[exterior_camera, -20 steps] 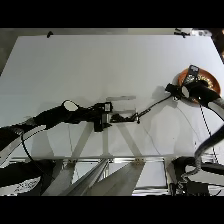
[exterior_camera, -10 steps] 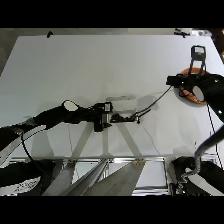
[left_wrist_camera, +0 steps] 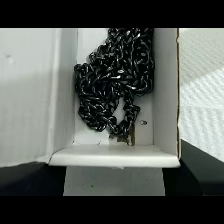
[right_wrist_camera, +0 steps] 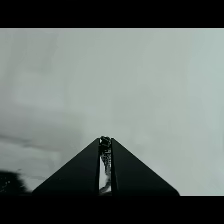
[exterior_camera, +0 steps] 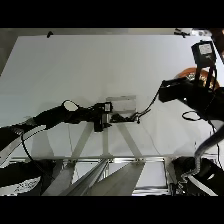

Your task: Fold the box and place the chain.

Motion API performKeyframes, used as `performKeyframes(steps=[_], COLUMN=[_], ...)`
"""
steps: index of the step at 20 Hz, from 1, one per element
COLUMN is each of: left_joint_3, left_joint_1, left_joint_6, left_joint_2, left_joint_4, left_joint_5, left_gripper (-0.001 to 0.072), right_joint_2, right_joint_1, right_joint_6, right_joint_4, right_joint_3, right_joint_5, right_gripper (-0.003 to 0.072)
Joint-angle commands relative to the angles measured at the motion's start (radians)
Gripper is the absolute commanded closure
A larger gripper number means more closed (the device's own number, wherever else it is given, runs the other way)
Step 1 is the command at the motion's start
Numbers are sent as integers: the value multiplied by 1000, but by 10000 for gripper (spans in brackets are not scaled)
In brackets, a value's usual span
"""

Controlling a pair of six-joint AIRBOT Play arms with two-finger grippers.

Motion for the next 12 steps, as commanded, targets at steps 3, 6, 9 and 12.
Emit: performKeyframes(steps=[3,6,9,12], left_joint_3=[0,0,0,0], left_joint_1=[0,0,0,0], left_joint_6=[0,0,0,0], left_joint_2=[1,1,1,1], left_joint_4=[0,0,0,0], left_joint_5=[0,0,0,0], left_gripper=[557,557,557,557], right_joint_2=[4,-54,-135,-211], right_joint_1=[163,166,166,166], right_joint_6=[-8,-8,-8,-9], right_joint_4=[113,247,350,379], right_joint_3=[1,1,1,1], right_joint_5=[-58,-131,-140,-110], right_gripper=[675,675,675,675])
